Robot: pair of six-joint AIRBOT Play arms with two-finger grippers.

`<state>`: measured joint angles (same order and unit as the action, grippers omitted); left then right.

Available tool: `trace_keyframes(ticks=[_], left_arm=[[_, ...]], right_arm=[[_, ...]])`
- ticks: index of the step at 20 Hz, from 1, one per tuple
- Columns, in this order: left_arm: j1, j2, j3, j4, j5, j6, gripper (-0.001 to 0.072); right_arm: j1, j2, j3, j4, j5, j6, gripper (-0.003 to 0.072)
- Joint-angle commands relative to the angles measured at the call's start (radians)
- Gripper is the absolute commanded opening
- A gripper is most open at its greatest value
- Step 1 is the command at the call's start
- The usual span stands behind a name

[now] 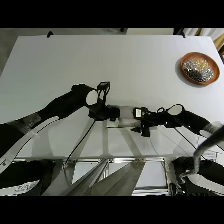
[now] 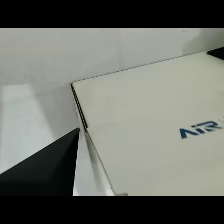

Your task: Fold the box and place the chain.

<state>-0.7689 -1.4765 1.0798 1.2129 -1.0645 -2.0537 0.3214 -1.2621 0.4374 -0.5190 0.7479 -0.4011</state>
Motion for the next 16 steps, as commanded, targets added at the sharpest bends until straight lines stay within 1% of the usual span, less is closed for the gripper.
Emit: trace_keyframes(ticks=[1, 3, 5, 7, 8, 10, 12, 16], left_arm=[[-0.019, -0.031, 0.033, 0.035, -0.063, -0.116, 0.0475], [-0.02, -0.031, 0.033, 0.042, -0.061, -0.175, 0.0473], [-0.028, -0.031, 0.033, 0.062, -0.055, -0.192, 0.0433], [-0.031, -0.031, 0.034, 0.093, -0.066, -0.228, 0.0432], [-0.031, -0.036, 0.043, 0.11, -0.079, -0.245, 0.0432], [-0.037, -0.063, 0.087, 0.141, -0.114, -0.257, 0.0392], [-0.048, -0.083, 0.112, 0.147, -0.123, -0.251, 0.0392], [-0.082, -0.098, 0.112, 0.15, -0.106, -0.266, 0.0392]], right_arm=[[0.0, 0.001, 0.0, 0.0, 0.0, 0.0, 0.0419], [0.0, 0.001, 0.0, 0.0, 0.0, 0.0, 0.0419], [0.0, 0.001, 0.0, 0.0, 0.0, 0.0, 0.0419], [0.0, 0.001, 0.0, 0.0, 0.0, 0.0, 0.0419], [0.0, 0.001, 0.0, 0.0, 0.0, 0.0, 0.0419], [0.0, 0.001, 0.0, 0.0, 0.0, 0.0, 0.0419], [0.0, 0.001, 0.0, 0.0, 0.0, 0.0, 0.0419], [0.0, 0.001, 0.0, 0.0, 0.0, 0.0, 0.0419]])
